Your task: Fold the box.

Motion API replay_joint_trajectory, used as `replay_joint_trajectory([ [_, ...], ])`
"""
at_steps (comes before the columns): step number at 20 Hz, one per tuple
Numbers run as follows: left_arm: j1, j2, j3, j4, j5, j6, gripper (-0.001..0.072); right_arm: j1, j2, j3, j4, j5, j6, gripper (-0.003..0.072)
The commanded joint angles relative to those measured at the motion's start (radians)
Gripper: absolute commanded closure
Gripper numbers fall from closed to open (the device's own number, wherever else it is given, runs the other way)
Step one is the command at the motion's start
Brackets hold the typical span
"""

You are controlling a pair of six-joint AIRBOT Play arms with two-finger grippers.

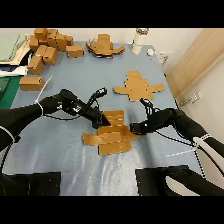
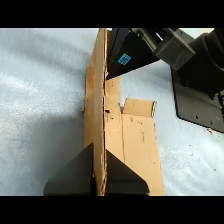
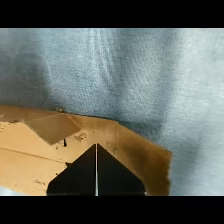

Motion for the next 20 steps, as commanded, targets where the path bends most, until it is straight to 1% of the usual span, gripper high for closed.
replay_joint_trajectory([
  [1,-0.021,0.007,-0.013,0.047,0.023,0.003,0.0703,0.001,0.002,0.001,0.003,0.007,0.001,0.0682],
  [7,-0.02,0.014,-0.011,0.055,0.016,-0.023,0.0701,0.001,0.003,0.003,0.0,0.006,0.0,0.0682],
  [11,-0.021,0.035,-0.011,0.131,0.013,-0.072,0.0699,0.001,0.024,0.036,-0.024,0.006,0.0,0.0682],
  [15,-0.017,0.042,-0.006,0.139,-0.048,-0.08,0.0699,0.001,0.036,0.049,-0.038,0.006,0.0,0.0682],
  [20,-0.006,0.055,0.006,0.15,-0.056,-0.092,0.0698,0.001,0.037,0.049,-0.041,0.006,0.0,0.0682],
])
